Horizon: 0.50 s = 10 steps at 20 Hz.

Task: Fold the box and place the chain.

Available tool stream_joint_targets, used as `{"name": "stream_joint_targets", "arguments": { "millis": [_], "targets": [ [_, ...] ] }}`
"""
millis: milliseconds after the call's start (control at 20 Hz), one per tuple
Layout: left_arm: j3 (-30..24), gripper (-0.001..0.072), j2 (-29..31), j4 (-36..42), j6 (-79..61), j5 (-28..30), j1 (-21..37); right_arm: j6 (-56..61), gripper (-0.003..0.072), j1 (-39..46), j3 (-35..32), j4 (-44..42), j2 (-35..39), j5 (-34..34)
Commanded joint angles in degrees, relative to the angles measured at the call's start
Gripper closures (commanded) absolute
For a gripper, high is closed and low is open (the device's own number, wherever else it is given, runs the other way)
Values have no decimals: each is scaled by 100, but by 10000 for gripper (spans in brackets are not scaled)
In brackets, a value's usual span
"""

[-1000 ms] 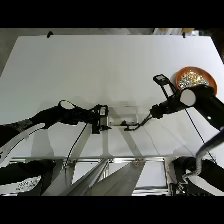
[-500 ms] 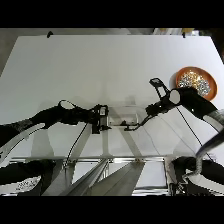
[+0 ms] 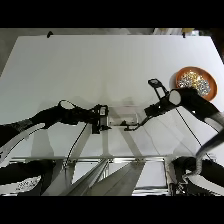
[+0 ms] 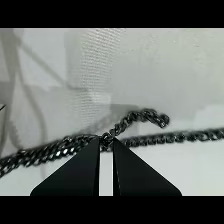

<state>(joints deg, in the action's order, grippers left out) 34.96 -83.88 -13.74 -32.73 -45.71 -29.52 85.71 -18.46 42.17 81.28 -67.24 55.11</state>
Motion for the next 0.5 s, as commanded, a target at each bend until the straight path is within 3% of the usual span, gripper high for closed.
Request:
{"name": "stream_joint_targets", "arguments": {
  "millis": [0, 200, 450],
  "targets": [
    [4, 459, 0, 0, 0, 4, 2, -20, 670, -146, 4, -42, 1110, 236],
    [4, 459, 2, 0, 0, 2, 2, -9, 670, -752, 4, -553, 2402, 190],
    [4, 459, 2, 0, 0, -2, 2, -28, 670, -1576, 2, -1373, 2802, -579]
  ]
}}
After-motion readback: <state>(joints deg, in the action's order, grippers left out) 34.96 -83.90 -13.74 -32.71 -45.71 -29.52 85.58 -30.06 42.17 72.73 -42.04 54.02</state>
